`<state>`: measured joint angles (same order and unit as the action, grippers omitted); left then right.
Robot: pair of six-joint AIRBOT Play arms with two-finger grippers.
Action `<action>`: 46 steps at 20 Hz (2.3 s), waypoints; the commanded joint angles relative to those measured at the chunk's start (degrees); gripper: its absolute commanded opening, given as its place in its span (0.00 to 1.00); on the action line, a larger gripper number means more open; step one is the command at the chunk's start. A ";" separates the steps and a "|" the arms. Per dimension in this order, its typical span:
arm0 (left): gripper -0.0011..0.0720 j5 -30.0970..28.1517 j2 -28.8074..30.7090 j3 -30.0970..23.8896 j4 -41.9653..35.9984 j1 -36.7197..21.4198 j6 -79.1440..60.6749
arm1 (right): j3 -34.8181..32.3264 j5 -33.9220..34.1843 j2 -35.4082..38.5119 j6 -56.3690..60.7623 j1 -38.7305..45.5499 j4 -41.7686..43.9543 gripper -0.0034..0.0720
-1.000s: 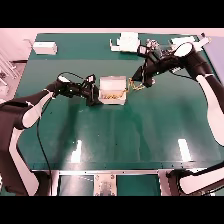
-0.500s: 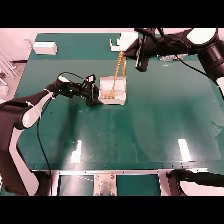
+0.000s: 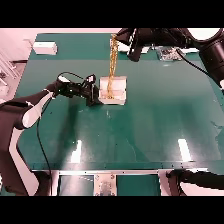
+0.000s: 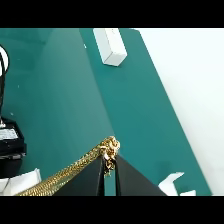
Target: Fold the box and place the chain.
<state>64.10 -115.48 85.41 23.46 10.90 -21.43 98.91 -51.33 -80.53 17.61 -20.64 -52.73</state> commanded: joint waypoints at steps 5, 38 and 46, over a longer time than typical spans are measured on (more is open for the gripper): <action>0.48 0.00 0.02 0.02 0.02 0.00 0.00 | -11.76 -0.11 -2.49 5.99 0.15 -0.74 0.05; 0.48 0.00 0.02 0.00 0.02 0.00 0.00 | 4.57 1.05 -30.08 -12.22 9.46 19.50 0.39; 0.48 -0.02 0.02 0.02 0.00 0.00 -0.02 | 5.88 -17.81 -30.69 -7.08 9.29 8.35 0.39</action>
<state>64.10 -115.48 85.41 23.46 10.90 -21.43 104.29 -61.87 -110.87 9.26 -11.31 -41.52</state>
